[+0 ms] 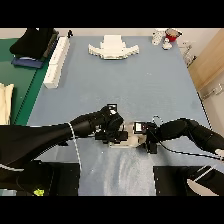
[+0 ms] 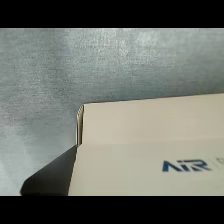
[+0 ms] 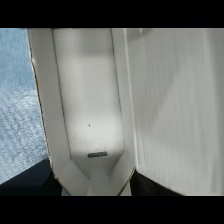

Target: Fold the box.

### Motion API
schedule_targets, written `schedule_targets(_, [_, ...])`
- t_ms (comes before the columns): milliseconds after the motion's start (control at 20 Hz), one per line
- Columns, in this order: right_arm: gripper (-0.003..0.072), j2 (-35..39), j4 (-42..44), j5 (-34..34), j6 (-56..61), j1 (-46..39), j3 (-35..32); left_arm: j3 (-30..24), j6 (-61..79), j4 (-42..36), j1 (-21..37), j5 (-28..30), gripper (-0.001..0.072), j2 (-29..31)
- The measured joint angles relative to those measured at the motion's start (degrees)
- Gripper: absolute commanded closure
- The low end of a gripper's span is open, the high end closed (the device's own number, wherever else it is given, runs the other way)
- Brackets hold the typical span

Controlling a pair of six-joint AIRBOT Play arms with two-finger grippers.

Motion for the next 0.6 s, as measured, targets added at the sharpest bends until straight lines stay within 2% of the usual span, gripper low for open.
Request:
schedule_targets(150, [0.0195, 0.0, 0.0, 0.0, 0.0, 0.0, 0.0, 0.3, -1.2, 0.9, -0.1, -0.4, 0.0469, -0.9])
schedule_targets(200, [0.0195, 0.0, 0.0, 0.0, 0.0, 0.0, 0.0, 0.4, -1.8, 1.4, -0.1, -0.4, 0.0555, -1.0])
schedule_targets(250, [0.0195, 0.0, 0.0, 0.0, 0.1, 0.0, 0.0, 0.5, -2.2, 2.0, -0.1, -0.6, 0.0692, -1.1])
schedule_targets(600, [0.0195, 0.0, 0.0, 0.0, 0.0, 0.0, 0.0, 0.7, -3.5, 3.3, -0.2, -0.8, 0.0696, -1.4])
